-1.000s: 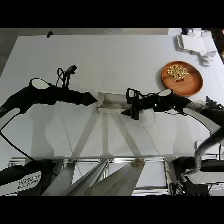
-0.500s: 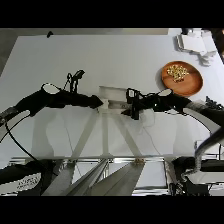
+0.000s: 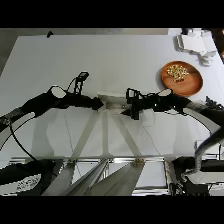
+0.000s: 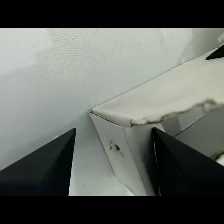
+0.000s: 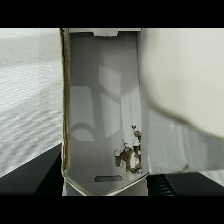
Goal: Fold the box and place the chain.
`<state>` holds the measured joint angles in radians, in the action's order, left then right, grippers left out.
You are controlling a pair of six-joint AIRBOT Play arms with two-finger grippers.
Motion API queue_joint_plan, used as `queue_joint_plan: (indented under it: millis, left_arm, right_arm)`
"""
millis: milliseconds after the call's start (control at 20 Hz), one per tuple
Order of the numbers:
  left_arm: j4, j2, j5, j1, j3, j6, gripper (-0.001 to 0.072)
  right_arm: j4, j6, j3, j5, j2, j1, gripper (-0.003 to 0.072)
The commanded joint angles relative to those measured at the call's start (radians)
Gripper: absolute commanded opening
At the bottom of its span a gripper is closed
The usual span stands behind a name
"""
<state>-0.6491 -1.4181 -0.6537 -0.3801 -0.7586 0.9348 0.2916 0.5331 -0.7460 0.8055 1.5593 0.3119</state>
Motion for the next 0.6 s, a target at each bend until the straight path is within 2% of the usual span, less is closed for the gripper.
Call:
queue_joint_plan:
  millis: [0, 100, 200, 300, 350, 450, 550]
  left_arm:
    - [-0.031, 0.022, 0.018, -0.015, 0.000, 0.057, 0.0533]
    - [-0.070, 0.045, -0.014, -0.016, -0.020, 0.066, 0.0697]
    - [-0.135, 0.049, -0.064, -0.021, -0.066, 0.137, 0.0696]
    - [-0.313, 0.043, -0.085, -0.051, -0.120, 0.343, 0.0695]
    - [-0.447, 0.034, -0.103, -0.075, -0.149, 0.472, 0.0694]
    - [-0.657, -0.005, -0.187, -0.120, -0.211, 0.692, 0.0694]
    - [-0.722, -0.058, -0.259, -0.154, -0.267, 0.779, 0.0695]
  right_arm:
    - [0.000, -0.001, 0.000, -0.001, 0.000, 0.000, 0.0395]
    - [0.000, -0.001, 0.000, -0.001, 0.000, 0.001, 0.0395]
    - [0.000, -0.001, 0.000, -0.001, 0.000, 0.001, 0.0395]
    - [0.000, -0.001, 0.000, -0.001, 0.000, 0.000, 0.0395]
    - [0.000, -0.001, 0.000, -0.001, 0.000, 0.000, 0.0395]
    - [0.000, -0.001, 0.000, -0.001, 0.000, 0.000, 0.0395]
    - [0.000, -0.001, 0.000, -0.001, 0.000, 0.000, 0.0395]
